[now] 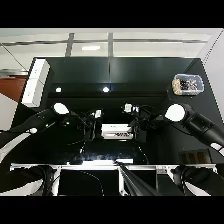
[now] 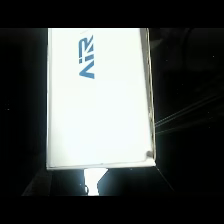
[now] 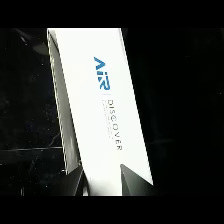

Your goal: Fold the box and place the chain.

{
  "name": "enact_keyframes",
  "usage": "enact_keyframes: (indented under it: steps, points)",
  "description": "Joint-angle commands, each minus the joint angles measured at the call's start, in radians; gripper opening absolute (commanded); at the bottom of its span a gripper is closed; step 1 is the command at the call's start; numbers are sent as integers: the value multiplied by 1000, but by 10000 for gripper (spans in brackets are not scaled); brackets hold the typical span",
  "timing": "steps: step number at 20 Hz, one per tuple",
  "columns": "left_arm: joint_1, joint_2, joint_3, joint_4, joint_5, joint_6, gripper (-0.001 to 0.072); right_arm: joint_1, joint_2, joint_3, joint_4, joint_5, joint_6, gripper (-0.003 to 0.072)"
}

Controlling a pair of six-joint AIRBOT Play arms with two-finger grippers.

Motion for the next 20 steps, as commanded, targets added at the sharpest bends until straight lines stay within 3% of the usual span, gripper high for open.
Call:
enact_keyframes:
  steps: [1, 20]
  points:
    - [0, 0, 0, 0, 0, -1, 498, 0, 1, -6, 0, -2, -1, 268]
    - [0, 0, 0, 0, 0, 0, 498, 0, 1, -18, 0, -2, 0, 270]
